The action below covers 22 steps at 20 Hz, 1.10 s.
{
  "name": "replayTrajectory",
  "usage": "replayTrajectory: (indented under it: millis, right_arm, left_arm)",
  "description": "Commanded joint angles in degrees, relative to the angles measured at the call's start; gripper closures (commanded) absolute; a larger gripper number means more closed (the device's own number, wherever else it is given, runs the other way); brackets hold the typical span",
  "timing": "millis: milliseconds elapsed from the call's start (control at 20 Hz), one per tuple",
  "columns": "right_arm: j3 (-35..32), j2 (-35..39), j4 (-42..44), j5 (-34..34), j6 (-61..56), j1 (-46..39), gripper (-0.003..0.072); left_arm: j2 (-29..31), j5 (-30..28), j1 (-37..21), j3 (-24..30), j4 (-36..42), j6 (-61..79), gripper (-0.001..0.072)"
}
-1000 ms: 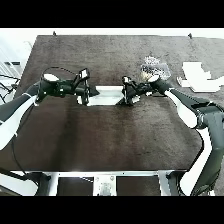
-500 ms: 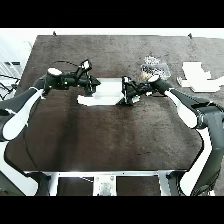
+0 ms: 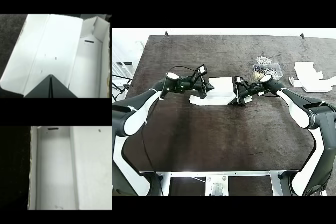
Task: Fold the box and place the chain.
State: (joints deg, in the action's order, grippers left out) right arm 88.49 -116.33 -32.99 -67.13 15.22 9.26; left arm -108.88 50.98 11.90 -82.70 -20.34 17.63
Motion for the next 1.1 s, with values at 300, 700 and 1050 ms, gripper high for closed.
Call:
replayTrajectory:
  millis: [300, 700, 1050]
  right_arm:
    - [0.0, 0.0, 0.0, 0.0, 0.0, 0.1, 0.0177]
    - [0.0, 0.0, 0.0, 0.0, 0.0, 0.1, 0.0177]
    - [0.0, 0.0, 0.0, 0.0, 0.0, 0.1, 0.0177]
  left_arm:
    - [0.5, 1.0, -0.2, -1.2, -0.8, -0.7, 0.0691]
    - [10.1, 12.5, -4.1, -2.7, -17.2, -6.8, 0.0285]
    - [9.6, 12.9, -1.6, -1.5, -32.2, -16.1, 0.0096]
